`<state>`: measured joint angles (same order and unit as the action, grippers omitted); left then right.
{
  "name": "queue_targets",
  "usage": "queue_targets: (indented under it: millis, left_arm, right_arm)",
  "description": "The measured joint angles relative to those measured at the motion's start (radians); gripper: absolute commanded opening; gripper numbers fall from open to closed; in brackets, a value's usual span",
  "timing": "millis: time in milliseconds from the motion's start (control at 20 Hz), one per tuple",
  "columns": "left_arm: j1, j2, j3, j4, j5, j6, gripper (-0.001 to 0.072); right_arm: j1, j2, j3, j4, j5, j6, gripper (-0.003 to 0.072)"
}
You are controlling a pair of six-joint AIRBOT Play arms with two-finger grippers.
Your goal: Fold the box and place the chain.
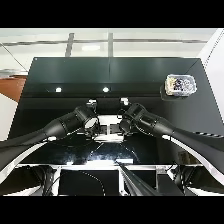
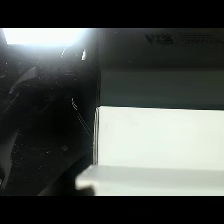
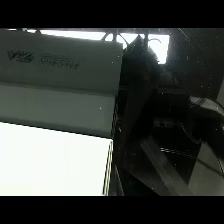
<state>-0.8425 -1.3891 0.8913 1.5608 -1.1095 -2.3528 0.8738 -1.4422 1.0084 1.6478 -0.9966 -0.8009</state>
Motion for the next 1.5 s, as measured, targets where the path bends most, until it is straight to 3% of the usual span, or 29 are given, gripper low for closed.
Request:
queue_targets:
  millis: [300,350,1500]
  left_arm:
    - [0.0,0.0,0.0,-0.001,0.0,0.0,0.0031]
    - [0.0,0.0,0.0,-0.001,0.0,0.0,0.0031]
    - [0.0,0.0,0.0,-0.002,0.0,0.0,0.0031]
  right_arm:
    - [0.0,0.0,0.0,0.0,0.001,-0.003,0.0235]
    - [0.0,0.0,0.0,0.0,-0.002,-0.003,0.0376]
    - [-0.001,-0.024,0.001,-0.002,-0.022,-0.011,0.0335]
